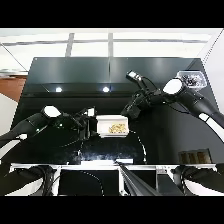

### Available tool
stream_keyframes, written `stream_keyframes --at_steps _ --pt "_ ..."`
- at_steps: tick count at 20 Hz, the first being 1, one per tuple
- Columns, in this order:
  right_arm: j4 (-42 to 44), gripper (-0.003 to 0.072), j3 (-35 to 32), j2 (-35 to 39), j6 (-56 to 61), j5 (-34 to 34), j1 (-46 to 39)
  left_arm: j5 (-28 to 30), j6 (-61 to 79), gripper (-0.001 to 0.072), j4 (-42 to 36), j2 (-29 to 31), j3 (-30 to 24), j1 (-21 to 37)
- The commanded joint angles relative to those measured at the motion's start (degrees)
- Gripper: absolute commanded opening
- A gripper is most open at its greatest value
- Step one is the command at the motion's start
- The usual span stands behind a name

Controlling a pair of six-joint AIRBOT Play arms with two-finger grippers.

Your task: Fold the box and place the chain.

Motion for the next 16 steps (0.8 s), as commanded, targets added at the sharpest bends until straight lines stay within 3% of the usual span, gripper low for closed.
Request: stream_keyframes --at_steps 1,6,12,16 --pt "0.63 0.0706 0.55 1.81 -7.67 7.72 0.11 0.0 -0.15 0.0293 0.0 0.04 0.0 0.07" --pt "-3.82 0.0705 -1.51 5.79 -5.86 9.49 1.73 -0.46 -0.28 0.0293 -0.02 0.04 0.0 0.07" --pt "-3.89 0.0706 -8.7 5.79 -13.03 -8.26 11.52 -0.96 -0.31 0.0293 -0.02 0.04 0.0 0.04" --pt "-4.0 0.0705 -8.7 5.88 -13.79 -9.35 12.22 -1.05 -0.28 0.0293 -0.02 0.04 0.0 0.04"
